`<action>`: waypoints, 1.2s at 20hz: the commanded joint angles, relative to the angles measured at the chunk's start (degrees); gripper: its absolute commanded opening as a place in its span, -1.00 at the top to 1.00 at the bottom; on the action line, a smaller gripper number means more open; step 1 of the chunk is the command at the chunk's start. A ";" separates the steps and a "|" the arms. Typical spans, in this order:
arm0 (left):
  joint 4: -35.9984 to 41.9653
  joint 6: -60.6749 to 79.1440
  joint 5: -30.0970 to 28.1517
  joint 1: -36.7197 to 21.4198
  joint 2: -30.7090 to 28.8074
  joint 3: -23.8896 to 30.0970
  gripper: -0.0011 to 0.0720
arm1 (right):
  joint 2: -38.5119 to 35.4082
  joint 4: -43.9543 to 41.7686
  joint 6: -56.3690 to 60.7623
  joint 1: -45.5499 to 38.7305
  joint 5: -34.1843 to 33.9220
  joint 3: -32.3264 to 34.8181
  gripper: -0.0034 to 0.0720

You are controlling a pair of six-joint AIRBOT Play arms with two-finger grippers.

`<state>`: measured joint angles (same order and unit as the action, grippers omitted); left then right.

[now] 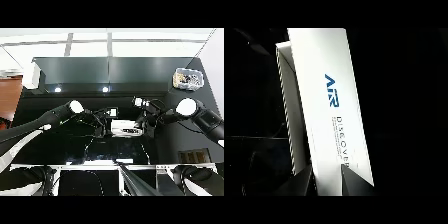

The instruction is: Fold the box and place the chain.

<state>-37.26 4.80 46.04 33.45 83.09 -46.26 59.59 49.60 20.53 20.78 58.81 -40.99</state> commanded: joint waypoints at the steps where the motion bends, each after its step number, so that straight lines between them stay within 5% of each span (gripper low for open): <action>1: 0.00 -0.09 0.07 0.00 0.04 -0.02 0.09 | 0.04 0.02 0.04 0.04 0.59 0.00 0.43; 24: 0.00 -0.09 0.04 0.00 0.04 -0.02 0.08 | 0.15 0.37 0.02 0.04 2.08 0.02 0.35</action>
